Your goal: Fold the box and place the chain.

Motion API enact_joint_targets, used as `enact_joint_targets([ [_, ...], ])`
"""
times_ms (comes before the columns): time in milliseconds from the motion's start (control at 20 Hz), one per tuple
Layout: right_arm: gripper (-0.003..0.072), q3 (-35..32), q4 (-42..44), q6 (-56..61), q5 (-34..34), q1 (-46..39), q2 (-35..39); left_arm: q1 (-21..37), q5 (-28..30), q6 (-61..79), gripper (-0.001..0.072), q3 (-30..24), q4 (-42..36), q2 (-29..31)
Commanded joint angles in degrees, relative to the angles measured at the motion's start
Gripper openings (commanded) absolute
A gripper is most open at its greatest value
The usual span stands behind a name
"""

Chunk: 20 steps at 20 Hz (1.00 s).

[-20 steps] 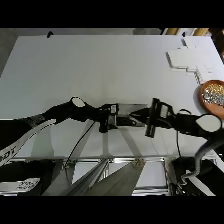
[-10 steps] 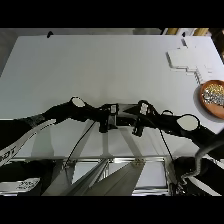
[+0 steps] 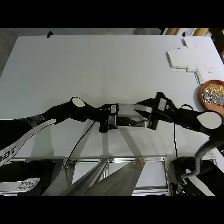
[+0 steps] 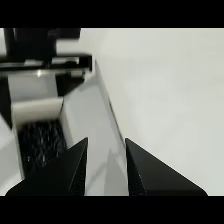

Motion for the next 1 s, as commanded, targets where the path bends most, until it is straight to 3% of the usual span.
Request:
enact_joint_targets([
  [0,0.0259,0.09,-11.85,0.11,10.91,-9.18,0.28,0.00,0.02,0.02,0.0082,0.00,0.02,0.00],
  [150,0.0259,0.07,-19.08,0.13,8.59,-11.45,-1.73,0.00,0.00,0.02,0.0082,0.00,0.04,0.00],
  [450,0.0258,-0.20,-19.71,-1.09,7.37,-11.43,-9.60,0.00,0.02,0.02,0.0082,0.00,0.02,0.00],
  [850,0.0255,-0.74,-20.06,-6.10,0.85,-2.56,-20.06,0.00,0.02,0.02,0.0082,0.00,0.02,0.00],
  [900,0.0212,-0.74,-20.09,-6.10,0.37,-2.23,-20.83,0.00,0.02,0.02,0.0082,0.00,0.02,0.00],
  [950,0.0093,-0.74,-20.17,-6.03,0.28,-2.25,-21.07,0.00,0.02,0.02,0.0082,0.00,0.02,0.00],
])
